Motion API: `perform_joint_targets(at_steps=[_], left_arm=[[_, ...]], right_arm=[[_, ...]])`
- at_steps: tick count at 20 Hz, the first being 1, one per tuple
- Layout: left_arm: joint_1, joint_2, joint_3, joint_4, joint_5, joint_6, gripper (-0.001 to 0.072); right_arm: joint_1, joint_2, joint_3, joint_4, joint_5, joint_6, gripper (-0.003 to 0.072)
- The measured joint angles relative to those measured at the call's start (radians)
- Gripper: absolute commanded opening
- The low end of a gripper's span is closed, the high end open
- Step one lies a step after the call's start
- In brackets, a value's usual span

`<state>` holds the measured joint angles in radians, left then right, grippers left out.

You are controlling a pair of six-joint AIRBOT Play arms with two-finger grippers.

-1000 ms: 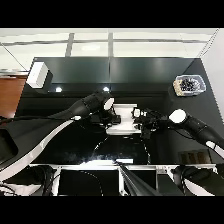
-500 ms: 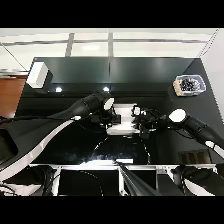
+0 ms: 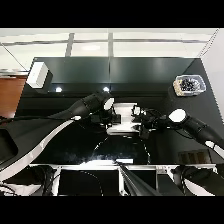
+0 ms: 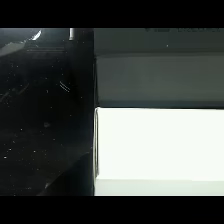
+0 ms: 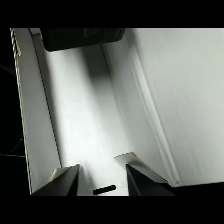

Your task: Fold the box and place the chain.

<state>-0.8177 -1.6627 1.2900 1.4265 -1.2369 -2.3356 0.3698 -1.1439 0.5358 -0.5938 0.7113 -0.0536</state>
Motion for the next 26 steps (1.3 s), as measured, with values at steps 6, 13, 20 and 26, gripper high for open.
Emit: perform_joint_targets(at_steps=[6,13,20,26], left_arm=[[0.000,0.000,0.000,0.000,-0.002,0.001,0.0030],[0.000,0.000,0.000,0.000,-0.001,0.001,0.0030],[0.000,0.000,0.000,-0.001,0.000,0.000,0.0029],[0.000,0.000,0.000,-0.002,0.000,0.003,0.0030]], right_arm=[[0.000,0.000,0.000,-0.002,-0.002,0.000,0.0264],[0.000,0.000,0.000,-0.004,-0.002,0.000,0.0139],[-0.019,0.052,0.000,-0.011,0.005,0.042,0.0138],[-0.193,0.211,0.000,-0.041,0.030,0.201,0.0118]])
